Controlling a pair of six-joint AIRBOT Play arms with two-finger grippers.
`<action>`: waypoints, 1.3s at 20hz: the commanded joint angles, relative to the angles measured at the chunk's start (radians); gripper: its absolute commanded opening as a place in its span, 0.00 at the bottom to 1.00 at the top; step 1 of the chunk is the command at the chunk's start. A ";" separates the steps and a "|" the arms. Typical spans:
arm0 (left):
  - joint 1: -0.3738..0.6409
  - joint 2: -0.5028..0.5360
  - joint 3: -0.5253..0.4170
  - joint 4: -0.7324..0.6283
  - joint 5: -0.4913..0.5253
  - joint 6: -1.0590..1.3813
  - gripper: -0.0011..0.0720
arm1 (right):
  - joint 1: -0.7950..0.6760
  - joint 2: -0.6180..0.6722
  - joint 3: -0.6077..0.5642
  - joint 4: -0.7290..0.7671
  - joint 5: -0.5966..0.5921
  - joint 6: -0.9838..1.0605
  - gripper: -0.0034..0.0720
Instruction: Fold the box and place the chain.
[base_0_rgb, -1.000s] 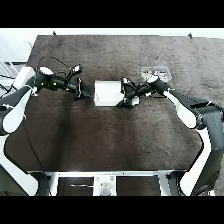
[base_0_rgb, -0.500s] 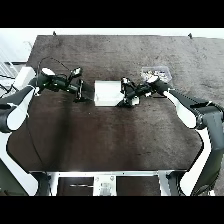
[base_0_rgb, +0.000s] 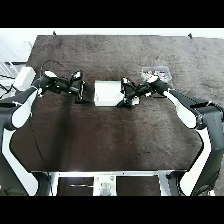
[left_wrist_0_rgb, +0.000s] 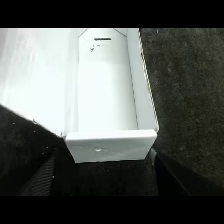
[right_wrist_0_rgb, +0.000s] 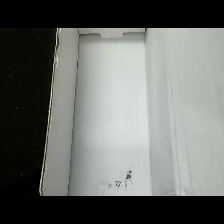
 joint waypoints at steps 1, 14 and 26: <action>-0.005 -0.004 0.001 0.002 0.012 0.021 1.00 | 0.001 0.000 0.000 0.000 0.000 0.000 0.82; -0.048 -0.004 0.001 0.043 0.074 -0.006 1.00 | 0.001 0.000 0.000 0.000 0.000 0.000 0.82; -0.085 -0.037 0.001 0.013 0.106 0.048 1.00 | 0.001 0.000 0.000 0.000 0.000 0.000 0.82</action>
